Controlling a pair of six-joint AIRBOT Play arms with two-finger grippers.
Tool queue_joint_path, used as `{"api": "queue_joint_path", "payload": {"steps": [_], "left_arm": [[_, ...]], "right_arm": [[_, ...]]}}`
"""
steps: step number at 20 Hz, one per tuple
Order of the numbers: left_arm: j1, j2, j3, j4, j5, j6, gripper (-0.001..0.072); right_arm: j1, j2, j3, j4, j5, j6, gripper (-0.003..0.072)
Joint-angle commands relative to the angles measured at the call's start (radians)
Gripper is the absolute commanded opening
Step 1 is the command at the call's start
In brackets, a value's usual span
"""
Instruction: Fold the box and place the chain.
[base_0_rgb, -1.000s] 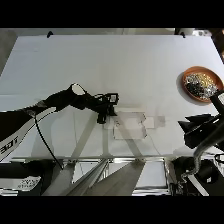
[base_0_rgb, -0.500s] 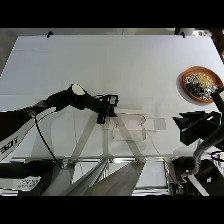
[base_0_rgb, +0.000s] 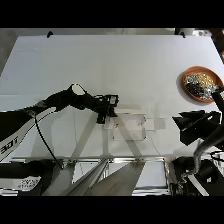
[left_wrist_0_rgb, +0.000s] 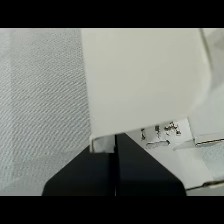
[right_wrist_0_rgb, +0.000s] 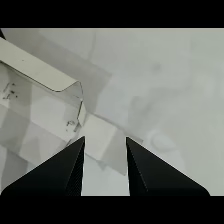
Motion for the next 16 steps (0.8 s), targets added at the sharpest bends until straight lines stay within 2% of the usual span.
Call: {"api": "queue_joint_path", "payload": {"steps": [1,10,12,16], "left_arm": [[0.0,-0.001,0.001,0.0,0.001,0.0,0.0008],[0.0,-0.001,0.001,0.0,0.0,0.0,0.001],[0.0,-0.001,0.001,0.0,0.0,0.0,0.001],[0.0,0.0,0.001,0.0,-0.01,-0.013,0.0008]], "right_arm": [[0.0,0.0,-0.001,0.0,0.0,0.0,0.0254],[0.0,0.0,-0.001,-0.006,0.023,-0.021,0.0252],[0.0,0.0,-0.001,-0.006,0.026,-0.04,0.0211],[0.0,0.0,-0.001,-0.005,0.026,-0.041,0.0211]]}}
